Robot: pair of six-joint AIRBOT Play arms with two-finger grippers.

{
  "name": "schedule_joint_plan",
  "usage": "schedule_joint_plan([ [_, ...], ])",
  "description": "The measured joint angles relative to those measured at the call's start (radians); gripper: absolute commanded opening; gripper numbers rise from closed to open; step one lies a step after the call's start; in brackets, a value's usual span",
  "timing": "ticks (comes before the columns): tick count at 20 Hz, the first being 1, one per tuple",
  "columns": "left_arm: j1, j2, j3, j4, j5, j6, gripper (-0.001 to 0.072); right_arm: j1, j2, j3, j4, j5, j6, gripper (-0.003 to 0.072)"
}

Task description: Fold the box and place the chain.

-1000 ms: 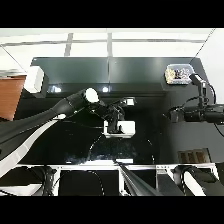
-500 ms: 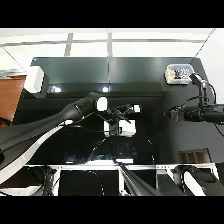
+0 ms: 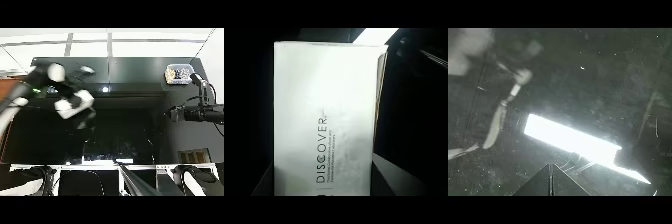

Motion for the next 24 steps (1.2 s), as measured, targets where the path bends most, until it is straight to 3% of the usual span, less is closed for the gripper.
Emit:
schedule_joint_plan([
  [5, 0.478, 0.043, -0.055, 0.011, -0.038, -0.134, 0.0361, 0.0, 0.0, 0.0, 0.0, -0.018, 0.0, 0.0023],
  [9, 0.707, 0.039, -0.078, -0.1, 0.071, -0.052, 0.0361, 0.0, 0.0, 0.0, 0.0, -0.04, 0.001, 0.0023],
  [13, 0.756, -0.011, -0.084, -0.163, 0.196, 0.086, 0.0361, 0.0, 0.0, 0.0, 0.0, -0.061, 0.001, 0.0024],
  [19, 0.726, -0.114, -0.084, -0.192, 0.409, 0.152, 0.0361, 0.0, 0.0, 0.0, 0.0, -0.079, 0.005, 0.0023],
  [20, 0.718, -0.13, -0.081, -0.194, 0.443, 0.153, 0.0419, 0.0, 0.0, 0.0, 0.0, -0.081, 0.005, 0.0023],
  [21, 0.709, -0.146, -0.072, -0.197, 0.475, 0.156, 0.0674, 0.0, 0.0, 0.0, 0.0, -0.081, 0.005, 0.0023],
  [22, 0.7, -0.159, -0.061, -0.206, 0.5, 0.159, 0.0718, 0.0, 0.0, 0.0, 0.0, -0.082, 0.005, 0.0024],
  [24, 0.683, -0.178, -0.025, -0.213, 0.524, 0.154, 0.0717, 0.0, 0.0, 0.0, 0.001, -0.085, 0.007, 0.0023],
])
